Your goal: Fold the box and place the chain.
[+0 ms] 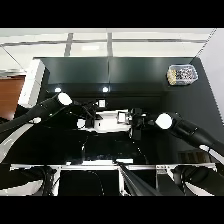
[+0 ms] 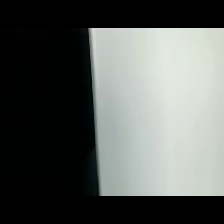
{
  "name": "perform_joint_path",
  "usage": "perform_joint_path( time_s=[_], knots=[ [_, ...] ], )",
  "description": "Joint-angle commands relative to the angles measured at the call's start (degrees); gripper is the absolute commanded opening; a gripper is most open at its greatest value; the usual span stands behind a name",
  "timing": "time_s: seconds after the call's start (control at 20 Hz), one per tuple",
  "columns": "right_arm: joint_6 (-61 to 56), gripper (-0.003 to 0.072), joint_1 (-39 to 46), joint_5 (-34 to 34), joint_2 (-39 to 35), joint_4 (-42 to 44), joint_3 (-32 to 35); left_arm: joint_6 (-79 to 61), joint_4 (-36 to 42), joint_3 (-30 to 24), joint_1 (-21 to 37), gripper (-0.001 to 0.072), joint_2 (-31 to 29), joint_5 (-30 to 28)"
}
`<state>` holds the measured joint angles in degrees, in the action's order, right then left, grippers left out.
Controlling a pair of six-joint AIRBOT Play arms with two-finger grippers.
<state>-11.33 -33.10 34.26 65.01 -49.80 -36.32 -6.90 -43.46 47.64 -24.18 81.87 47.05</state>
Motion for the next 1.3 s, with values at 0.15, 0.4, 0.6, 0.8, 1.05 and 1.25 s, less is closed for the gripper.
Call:
perform_joint_path(
  time_s=[0.15,0.4,0.6,0.8,1.05,1.25],
  knots=[
    [3.08,0.071,4.59,-0.24,-0.07,0.22,-0.68,-0.17,0.0,0.02,0.0,0.0029,0.02,0.11],
    [11.96,0.071,7.06,1.33,-0.04,5.6,-0.7,-0.17,0.0,0.02,0.0,0.0029,0.02,0.11],
    [19.65,0.071,7.06,-0.85,0.33,11.76,-0.7,-0.17,0.0,0.02,0.0,0.0029,0.02,0.09],
    [19.63,0.071,7.04,0.24,1.27,11.89,-0.7,-0.17,0.0,0.04,0.0,0.0029,0.02,0.09],
    [26.38,0.0709,7.04,8.63,5.33,20.0,-0.68,-0.13,0.0,0.04,0.0,0.0029,0.02,1.79],
    [27.71,0.0709,7.04,8.96,8.63,20.63,-0.68,-0.15,0.0,0.04,-0.02,0.0029,0.0,3.1]
  ],
)
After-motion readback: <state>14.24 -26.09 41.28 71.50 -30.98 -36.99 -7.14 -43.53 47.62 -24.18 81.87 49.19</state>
